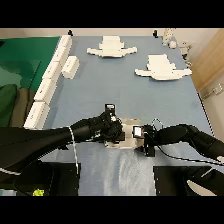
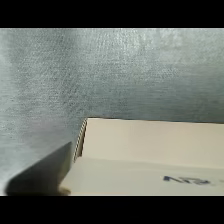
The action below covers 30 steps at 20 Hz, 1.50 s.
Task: Fold the box.
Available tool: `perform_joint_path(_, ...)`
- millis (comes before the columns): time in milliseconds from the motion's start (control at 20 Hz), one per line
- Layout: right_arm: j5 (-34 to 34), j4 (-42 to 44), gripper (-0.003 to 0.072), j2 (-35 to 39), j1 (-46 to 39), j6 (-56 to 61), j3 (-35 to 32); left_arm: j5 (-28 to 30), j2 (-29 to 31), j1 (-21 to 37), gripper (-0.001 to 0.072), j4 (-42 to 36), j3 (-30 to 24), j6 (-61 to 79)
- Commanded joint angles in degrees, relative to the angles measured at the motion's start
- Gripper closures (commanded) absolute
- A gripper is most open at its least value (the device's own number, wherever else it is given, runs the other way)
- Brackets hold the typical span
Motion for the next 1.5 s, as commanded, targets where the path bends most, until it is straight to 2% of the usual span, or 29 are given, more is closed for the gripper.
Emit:
perform_joint_path(0,0.0,0.0,0.017,0.04,0.0,0.0,0.04,-0.98,-0.13,-0.02,0.0692,0.92,0.04,-0.9)
perform_joint_path(300,0.0,0.0,0.017,0.04,0.0,0.0,0.04,-2.8,-0.13,-0.02,0.0689,0.68,0.04,-1.09)
perform_joint_path(350,0.0,0.0,0.017,0.04,0.0,0.0,0.04,-3.21,-0.11,-0.02,0.0671,0.63,0.07,-0.96)
perform_joint_path(400,0.0,0.0,0.017,0.04,0.0,0.02,0.04,-3.32,-0.04,-0.02,0.037,0.5,0.07,-0.94)
perform_joint_path(450,0.0,0.0,0.017,0.04,0.0,0.0,0.04,-3.34,0.0,-0.02,0.0164,0.46,0.07,-1.27)
perform_joint_path(1050,0.0,0.0,0.017,0.04,0.0,0.0,0.04,-3.74,-0.04,0.0,0.0177,1.38,1.22,-1.33)
perform_joint_path(1100,0.0,0.0,0.017,0.04,0.0,0.0,0.04,-3.74,-0.07,0.0,0.0217,1.38,1.22,-1.33)
perform_joint_path(1150,0.0,0.0,0.0169,0.04,0.0,0.0,0.04,-3.69,-0.07,-0.02,0.0328,1.33,1.22,-1.07)
perform_joint_path(1200,0.0,0.0,0.017,0.04,0.0,0.0,0.04,-3.67,-0.07,-0.02,0.0366,1.29,1.22,-1.03)
perform_joint_path(1250,0.0,0.0,0.017,0.04,0.0,0.0,0.04,-3.69,-0.07,-0.02,0.0367,1.31,1.22,-1.03)
perform_joint_path(1300,0.0,0.0,0.017,0.04,0.0,0.0,0.04,-3.76,-0.07,-0.02,0.0441,1.31,1.22,-1.05)
perform_joint_path(1350,0.0,0.0,0.017,0.04,0.0,0.0,0.04,-3.65,-0.07,-0.02,0.0696,1.16,1.22,-0.61)
perform_joint_path(1450,0.0,0.0,0.017,0.04,0.0,0.0,0.04,-3.61,-0.07,-0.02,0.0692,1.14,1.22,-0.55)
